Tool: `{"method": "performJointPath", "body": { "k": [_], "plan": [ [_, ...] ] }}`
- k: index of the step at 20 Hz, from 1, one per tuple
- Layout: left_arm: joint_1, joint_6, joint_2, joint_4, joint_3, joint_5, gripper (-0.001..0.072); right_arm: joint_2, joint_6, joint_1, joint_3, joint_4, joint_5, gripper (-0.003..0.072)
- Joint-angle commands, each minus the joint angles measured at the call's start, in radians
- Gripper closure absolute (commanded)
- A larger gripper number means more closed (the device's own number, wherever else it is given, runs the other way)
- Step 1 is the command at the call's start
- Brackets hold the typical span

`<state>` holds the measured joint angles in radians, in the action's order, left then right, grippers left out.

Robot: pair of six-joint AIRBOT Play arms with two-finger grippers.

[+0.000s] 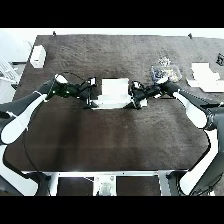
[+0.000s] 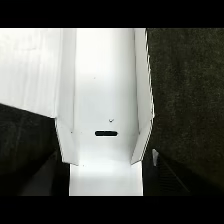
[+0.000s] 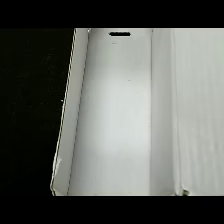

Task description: Fold the box and place the chain.

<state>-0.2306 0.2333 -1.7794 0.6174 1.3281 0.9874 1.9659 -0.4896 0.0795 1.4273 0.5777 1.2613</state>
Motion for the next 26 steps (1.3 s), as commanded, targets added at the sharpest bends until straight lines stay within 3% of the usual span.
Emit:
{"method": "performJointPath", "body": {
  "k": [1, 3, 4, 9, 10, 13, 20, 21, 22, 25, 26],
  "plan": [
    [0.0, 0.003, -0.002, -0.009, 0.0, 0.0, 0.013, 0.0, 0.0, 0.0, 0.0, 0.0, 0.0, 0.0095],
    [0.0, 0.003, -0.002, -0.026, 0.001, -0.008, 0.0133, 0.0, 0.0, 0.0, 0.0, 0.0, 0.0, 0.0096],
    [0.0, 0.004, -0.002, -0.03, 0.001, -0.009, 0.018, 0.0, 0.0, 0.0, 0.0, 0.0, 0.0, 0.0095],
    [-0.039, 0.01, -0.002, -0.026, 0.0, -0.054, 0.019, 0.0, 0.0, 0.0, 0.0, 0.0, 0.0, 0.0095],
    [-0.043, 0.011, -0.002, -0.026, 0.0, -0.059, 0.0316, 0.0, 0.0, 0.0, 0.0, 0.0, 0.0, 0.0096],
    [-0.043, 0.011, -0.002, -0.026, 0.0, -0.077, 0.0359, 0.0, 0.0, 0.0, 0.0, 0.0, 0.0, 0.0096],
    [-0.043, 0.01, -0.002, 0.033, 0.0, -0.077, 0.0325, 0.0, 0.0, 0.0, 0.0, 0.0, 0.0, 0.0096],
    [-0.043, 0.01, -0.002, 0.035, 0.0, -0.068, 0.0189, 0.0, 0.0, 0.0, 0.0, 0.0, 0.0, 0.0096],
    [-0.043, 0.01, -0.002, 0.035, 0.001, -0.06, 0.0128, 0.0, 0.0, 0.0, 0.0, 0.0, 0.0, 0.0096],
    [-0.043, 0.022, -0.002, 0.042, 0.001, -0.06, 0.0132, 0.0, 0.0, 0.0, 0.0, 0.0, 0.0, 0.0096],
    [-0.043, 0.03, -0.002, 0.058, 0.001, -0.058, 0.0193, 0.0, 0.0, 0.0, 0.0, 0.0, 0.0, 0.0096]
  ]
}}
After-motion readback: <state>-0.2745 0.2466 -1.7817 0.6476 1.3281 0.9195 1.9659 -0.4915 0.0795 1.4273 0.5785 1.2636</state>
